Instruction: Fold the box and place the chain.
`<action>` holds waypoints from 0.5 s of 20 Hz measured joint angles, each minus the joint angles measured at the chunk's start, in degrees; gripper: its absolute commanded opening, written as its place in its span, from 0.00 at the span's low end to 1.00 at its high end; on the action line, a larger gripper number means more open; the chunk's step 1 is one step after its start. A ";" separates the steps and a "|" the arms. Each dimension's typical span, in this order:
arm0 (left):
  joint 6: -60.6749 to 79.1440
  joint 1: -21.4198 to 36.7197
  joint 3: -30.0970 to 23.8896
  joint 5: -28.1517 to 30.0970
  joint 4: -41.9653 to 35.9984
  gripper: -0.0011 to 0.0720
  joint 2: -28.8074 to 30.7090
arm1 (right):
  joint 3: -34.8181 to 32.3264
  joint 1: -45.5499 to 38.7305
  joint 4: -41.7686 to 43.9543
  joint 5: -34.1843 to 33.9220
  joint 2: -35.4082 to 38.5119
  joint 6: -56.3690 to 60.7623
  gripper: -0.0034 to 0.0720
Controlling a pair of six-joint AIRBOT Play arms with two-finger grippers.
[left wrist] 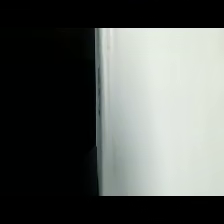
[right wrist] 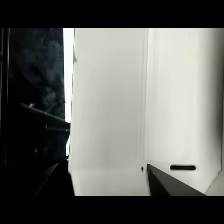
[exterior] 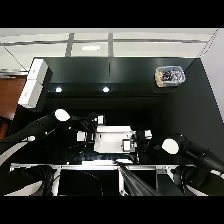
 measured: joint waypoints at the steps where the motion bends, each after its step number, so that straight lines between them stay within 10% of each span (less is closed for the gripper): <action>1: 0.00 0.00 0.00 0.00 0.00 0.05 0.00 | 0.00 0.44 1.40 -1.70 -0.46 -0.02 0.89; 10: -0.02 0.00 0.00 -0.07 0.00 0.05 0.00 | 3.30 -0.44 -1.40 -5.97 1.11 4.17 0.89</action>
